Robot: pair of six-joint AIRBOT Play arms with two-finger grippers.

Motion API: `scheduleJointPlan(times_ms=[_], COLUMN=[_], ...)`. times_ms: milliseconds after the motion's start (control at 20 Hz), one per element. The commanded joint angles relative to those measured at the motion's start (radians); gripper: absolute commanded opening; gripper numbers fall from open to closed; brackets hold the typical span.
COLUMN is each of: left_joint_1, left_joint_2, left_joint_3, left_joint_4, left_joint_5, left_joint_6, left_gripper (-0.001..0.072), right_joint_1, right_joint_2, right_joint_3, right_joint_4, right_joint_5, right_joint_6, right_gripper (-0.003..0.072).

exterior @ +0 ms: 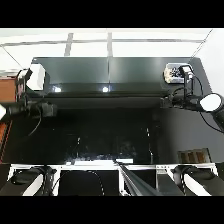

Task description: Fold the box and place the chain.

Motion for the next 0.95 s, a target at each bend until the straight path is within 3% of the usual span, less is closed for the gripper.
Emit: scheduleJointPlan(times_ms=[0, 900], left_joint_1=[-0.012, -0.012], left_joint_2=[0.18, 0.216], left_joint_3=[-0.127, -0.127], left_joint_4=[0.064, 0.063], left_joint_5=[0.042, 0.043], left_joint_6=[0.001, 0.001], left_gripper=[0.0026, 0.0026], right_joint_1=[0.002, 0.002], right_joint_2=[0.007, 0.007], right_joint_3=[-0.04, -0.04], right_joint_4=[-0.058, -0.058], right_joint_5=[-0.08, -0.081], right_joint_6=[0.001, 0.0], right_gripper=[0.0013, 0.0013])
